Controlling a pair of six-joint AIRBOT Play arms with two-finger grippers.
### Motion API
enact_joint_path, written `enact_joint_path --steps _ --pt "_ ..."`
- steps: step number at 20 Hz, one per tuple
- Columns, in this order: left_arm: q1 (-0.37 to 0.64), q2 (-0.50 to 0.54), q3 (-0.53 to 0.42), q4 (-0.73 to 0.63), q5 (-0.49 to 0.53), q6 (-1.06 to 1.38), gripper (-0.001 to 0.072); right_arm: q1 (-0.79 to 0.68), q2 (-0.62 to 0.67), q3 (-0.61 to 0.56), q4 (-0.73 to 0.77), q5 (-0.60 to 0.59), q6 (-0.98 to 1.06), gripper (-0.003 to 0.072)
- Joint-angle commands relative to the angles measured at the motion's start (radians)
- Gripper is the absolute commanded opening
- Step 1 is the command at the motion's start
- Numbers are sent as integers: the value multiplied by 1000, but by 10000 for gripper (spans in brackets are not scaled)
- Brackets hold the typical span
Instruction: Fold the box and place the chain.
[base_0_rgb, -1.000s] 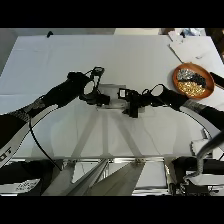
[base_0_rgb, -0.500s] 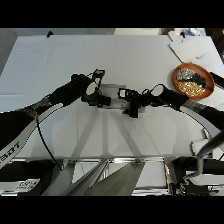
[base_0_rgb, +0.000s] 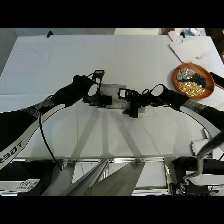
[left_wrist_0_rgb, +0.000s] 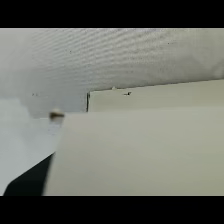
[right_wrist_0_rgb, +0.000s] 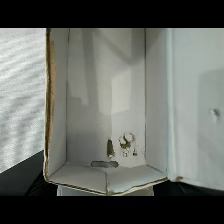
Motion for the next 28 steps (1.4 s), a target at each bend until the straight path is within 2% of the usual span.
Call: enact_joint_path --steps 1,4,5,7,8,9,10,19,22,24,28 --pt "-2 -10 0 3 -40 -43 283 0 0 0 0 0 0 298" --pt "-6 -21 0 2 -52 -47 272 0 0 0 0 0 -1 298" --pt "-8 -22 0 2 -57 -57 221 0 0 0 0 0 0 298" --pt "-15 -27 0 1 -69 -81 195 0 0 0 0 -1 -1 298" --pt "-19 -29 0 2 -72 -86 131 0 0 0 0 0 0 298" --pt "-22 -29 0 3 -71 -85 16 0 0 0 0 0 -1 298" --pt "-26 -29 0 2 -64 -84 10 0 0 0 0 0 0 298" --pt "-27 -29 0 3 -57 -85 5 0 0 0 0 0 0 298" --pt "-27 -28 0 3 -68 -86 23 0 0 0 0 0 0 298" --pt "-27 -26 0 4 -76 -87 238 0 0 0 0 0 -1 298" --pt "-27 -14 0 4 -79 -85 247 0 0 0 0 0 -1 298"
